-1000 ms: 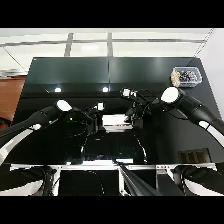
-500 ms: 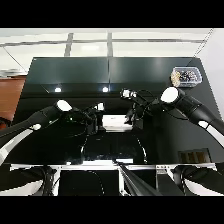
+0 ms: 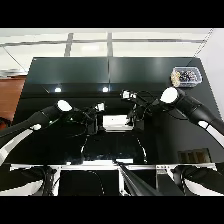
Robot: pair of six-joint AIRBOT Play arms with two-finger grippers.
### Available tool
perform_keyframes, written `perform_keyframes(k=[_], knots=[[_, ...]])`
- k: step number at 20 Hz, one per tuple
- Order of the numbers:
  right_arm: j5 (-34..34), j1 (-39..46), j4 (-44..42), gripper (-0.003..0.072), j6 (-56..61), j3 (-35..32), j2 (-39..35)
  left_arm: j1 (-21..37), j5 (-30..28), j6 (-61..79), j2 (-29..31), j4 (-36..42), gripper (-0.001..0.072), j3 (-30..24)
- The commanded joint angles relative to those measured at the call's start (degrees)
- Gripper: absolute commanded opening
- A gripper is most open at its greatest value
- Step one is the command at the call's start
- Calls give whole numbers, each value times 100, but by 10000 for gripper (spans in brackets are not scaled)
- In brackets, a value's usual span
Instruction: Fold the box and place the chain.
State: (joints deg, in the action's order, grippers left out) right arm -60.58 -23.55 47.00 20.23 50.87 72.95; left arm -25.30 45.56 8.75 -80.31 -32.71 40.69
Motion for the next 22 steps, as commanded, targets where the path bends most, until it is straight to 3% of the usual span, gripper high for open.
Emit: perform_keyframes(k=[1,6,10,11,12,16,18,22], knots=[[7,-20,63,303,37,-20,13,-2,-7,0,2,0,445,4],[-170,13,24,305,734,140,-160,-2,9,0,2,0,445,4],[-1088,531,20,300,3082,420,-492,-2,13,0,2,0,445,2],[-1226,651,20,122,3473,271,-492,-2,11,0,2,0,446,2],[-1154,710,-90,13,3609,-24,-492,-2,9,0,2,0,446,2],[-481,717,-2975,13,3147,-968,-426,-2,9,0,2,0,446,2],[-144,691,-3169,13,3193,-1045,-280,-2,11,0,2,0,446,2],[404,688,-2680,13,3674,-1047,48,-2,11,0,2,0,446,2]])
